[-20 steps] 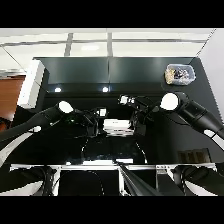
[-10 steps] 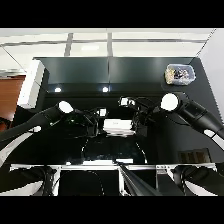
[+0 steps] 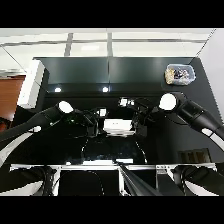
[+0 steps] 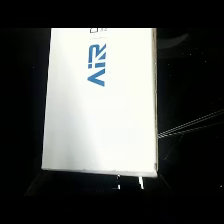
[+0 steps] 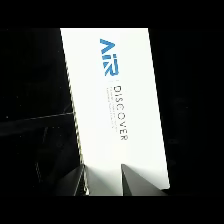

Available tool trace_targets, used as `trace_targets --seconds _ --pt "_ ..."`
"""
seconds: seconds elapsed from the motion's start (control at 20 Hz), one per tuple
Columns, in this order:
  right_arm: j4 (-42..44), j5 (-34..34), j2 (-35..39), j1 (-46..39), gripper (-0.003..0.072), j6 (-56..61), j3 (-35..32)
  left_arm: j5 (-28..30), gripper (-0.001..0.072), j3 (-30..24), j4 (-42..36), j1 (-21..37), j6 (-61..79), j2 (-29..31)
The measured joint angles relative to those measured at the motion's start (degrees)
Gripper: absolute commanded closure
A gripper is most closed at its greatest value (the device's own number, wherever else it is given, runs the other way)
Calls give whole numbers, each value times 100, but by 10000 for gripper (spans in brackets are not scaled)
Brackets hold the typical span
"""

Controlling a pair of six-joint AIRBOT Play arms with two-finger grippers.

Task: Fold the box and place the chain.

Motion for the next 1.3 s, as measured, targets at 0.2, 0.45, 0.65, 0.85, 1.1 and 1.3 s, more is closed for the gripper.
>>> trace_targets --seconds 0.2,0.45,0.65,0.85,1.1,1.3 --pt "-70 155 13 -9 424 70 48 0 247 0 0 0 -4 2" --pt "26 874 332 -415 640 1318 197 2 247 0 0 4 -11 2" --pt "1060 1344 439 -885 678 1958 -348 2 248 0 0 2 -9 2" --pt "2750 649 455 -931 678 1902 -994 2 247 0 0 2 -9 2" --pt "3812 -400 216 -704 676 1932 -1274 2 247 0 -2 4 -7 2" --pt "4041 -778 -173 -619 676 2116 -1327 2 247 0 -2 4 -7 2"
